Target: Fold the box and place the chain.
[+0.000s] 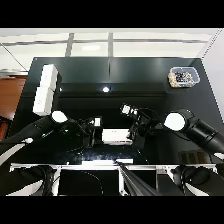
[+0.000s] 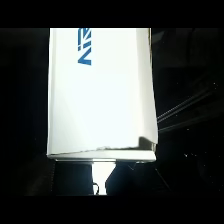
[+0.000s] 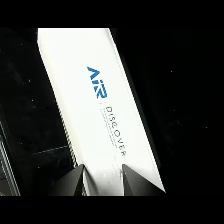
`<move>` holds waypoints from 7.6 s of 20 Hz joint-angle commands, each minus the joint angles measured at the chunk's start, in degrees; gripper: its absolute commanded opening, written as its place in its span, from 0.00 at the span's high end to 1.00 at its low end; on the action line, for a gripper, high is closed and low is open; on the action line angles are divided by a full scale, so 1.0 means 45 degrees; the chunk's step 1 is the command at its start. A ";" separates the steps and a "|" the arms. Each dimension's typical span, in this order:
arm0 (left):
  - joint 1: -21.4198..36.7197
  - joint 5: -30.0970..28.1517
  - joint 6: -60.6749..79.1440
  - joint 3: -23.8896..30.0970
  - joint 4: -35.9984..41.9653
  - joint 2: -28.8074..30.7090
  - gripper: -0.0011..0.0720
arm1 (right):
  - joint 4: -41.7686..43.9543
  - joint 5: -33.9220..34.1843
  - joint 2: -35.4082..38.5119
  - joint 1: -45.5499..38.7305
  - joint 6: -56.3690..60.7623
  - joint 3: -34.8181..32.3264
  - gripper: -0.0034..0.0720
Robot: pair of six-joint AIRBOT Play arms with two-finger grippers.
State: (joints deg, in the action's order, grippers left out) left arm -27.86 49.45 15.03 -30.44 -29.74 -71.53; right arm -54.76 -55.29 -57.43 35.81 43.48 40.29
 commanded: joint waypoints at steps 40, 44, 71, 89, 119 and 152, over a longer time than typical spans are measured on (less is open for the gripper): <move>-0.0005 0.0019 -0.0010 -0.0005 0.0000 -0.0005 0.48 | -0.0923 -0.0083 -0.0131 0.0641 0.2487 0.0015 0.60; -0.0005 0.0019 -0.0010 -0.0005 0.0000 -0.0005 0.48 | -0.0928 -0.0534 -0.0131 0.0641 0.2730 0.0015 0.60; -0.0005 0.0019 -0.0010 -0.0005 0.0000 -0.0005 0.48 | 0.2608 -0.0680 -0.0403 -0.0316 0.7674 0.0092 0.92; -0.0005 0.0034 -0.0010 -0.0005 0.0000 -0.0005 0.48 | 0.3502 0.0369 -0.2453 -0.0398 0.7208 -0.0277 0.91; -0.2973 -0.1277 -0.4172 -0.2628 -0.0855 -0.0316 0.01 | -0.2754 -0.2229 0.2516 -0.7383 1.0681 0.0962 0.90; 0.0461 0.1399 -1.1395 -0.2001 -0.6980 0.1894 0.48 | -0.2754 -0.2336 0.2521 -0.7378 1.0632 0.0962 0.90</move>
State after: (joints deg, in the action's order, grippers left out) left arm -34.92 47.57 -26.94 -41.30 -52.38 -68.93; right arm -67.18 -65.54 -46.13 2.66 91.55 44.58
